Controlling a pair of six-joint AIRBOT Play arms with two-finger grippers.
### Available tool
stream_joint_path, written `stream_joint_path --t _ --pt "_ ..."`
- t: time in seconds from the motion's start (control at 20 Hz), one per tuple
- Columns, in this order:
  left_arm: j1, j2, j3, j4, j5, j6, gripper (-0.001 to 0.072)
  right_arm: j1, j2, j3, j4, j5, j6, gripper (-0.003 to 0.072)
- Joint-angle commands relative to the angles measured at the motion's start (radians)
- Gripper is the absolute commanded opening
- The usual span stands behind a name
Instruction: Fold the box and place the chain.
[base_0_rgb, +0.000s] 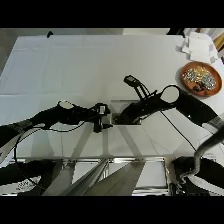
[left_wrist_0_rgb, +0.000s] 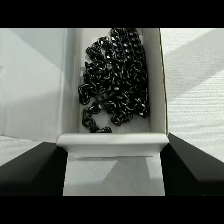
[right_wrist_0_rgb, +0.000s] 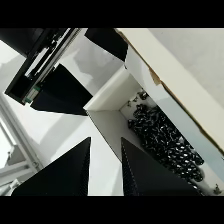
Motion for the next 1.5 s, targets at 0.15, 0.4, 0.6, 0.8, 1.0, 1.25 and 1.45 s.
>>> stream_joint_path --t 0.15,0.4,0.6,0.8,1.0,1.25,1.45 --pt "-0.001 0.0 0.0 0.0 0.0 0.0 0.0071 -0.009 0.027 0.003 -0.05 0.091 0.037 0.022" --pt "0.0 0.0 0.0 0.0 0.0 0.0 0.0071 -0.175 0.191 0.007 -0.35 0.174 0.19 0.022" --pt "-0.001 0.0 0.0 0.0 0.0 0.0 0.0071 -0.33 0.248 0.007 -0.643 0.166 0.362 0.019" --pt "-0.001 0.0 0.0 0.0 0.0 0.0 0.0071 -0.388 0.189 0.006 -0.742 0.096 0.423 0.0206" --pt "-0.001 0.0 0.0 0.0 0.0 0.0 0.007 -0.388 0.068 0.006 -0.81 0.038 0.424 0.0452" --pt "0.0 0.0 0.0 0.0 0.0 0.0 0.0071 -0.387 -0.026 0.006 -0.822 0.023 0.449 0.04" --pt "-0.001 0.0 0.0 0.0 0.0 0.0 0.0071 -0.387 -0.087 0.006 -0.821 0.022 0.47 0.04"
